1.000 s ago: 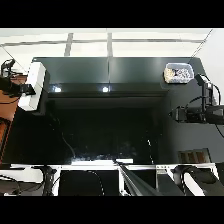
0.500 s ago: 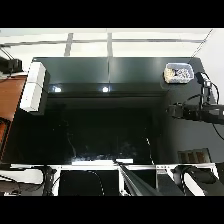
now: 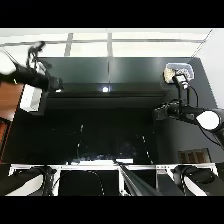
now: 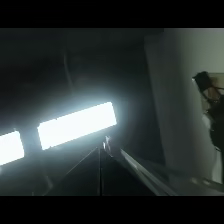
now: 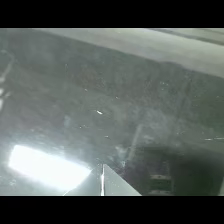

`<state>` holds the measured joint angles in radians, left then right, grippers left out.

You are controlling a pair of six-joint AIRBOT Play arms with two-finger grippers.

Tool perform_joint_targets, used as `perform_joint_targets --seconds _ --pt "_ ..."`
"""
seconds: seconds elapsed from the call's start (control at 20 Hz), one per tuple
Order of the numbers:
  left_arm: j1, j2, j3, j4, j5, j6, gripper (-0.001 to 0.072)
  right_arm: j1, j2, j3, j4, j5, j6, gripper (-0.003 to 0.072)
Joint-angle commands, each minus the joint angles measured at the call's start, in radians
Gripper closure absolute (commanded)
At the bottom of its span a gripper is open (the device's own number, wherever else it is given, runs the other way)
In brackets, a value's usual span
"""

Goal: Fold the box and place the chain.

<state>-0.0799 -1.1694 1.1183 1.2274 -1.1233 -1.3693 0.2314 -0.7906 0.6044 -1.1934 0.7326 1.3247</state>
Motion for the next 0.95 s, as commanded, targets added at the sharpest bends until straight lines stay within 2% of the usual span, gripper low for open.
perform_joint_targets --seconds 0.0,0.15,0.25,0.55,0.9 --pt "-0.087 0.234 -0.350 0.027 0.278 -0.008 0.0686 0.018 -0.006 -0.003 -0.050 -0.011 -0.004 0.0672" --pt "-0.088 0.327 -0.462 0.035 0.277 -0.008 0.0685 0.018 -0.006 -0.003 -0.037 -0.011 -0.004 0.0673" --pt "-0.088 0.321 -0.484 0.036 0.278 -0.008 0.0685 0.018 -0.006 -0.003 -0.037 -0.011 -0.005 0.0673" --pt "-0.088 0.277 -0.487 0.036 0.280 -0.008 0.0685 0.018 -0.006 -0.003 -0.037 -0.011 -0.005 0.0673" --pt "-0.088 0.274 -0.487 0.036 0.280 -0.008 0.0685 0.018 -0.006 -0.003 -0.037 -0.011 -0.005 0.0673"
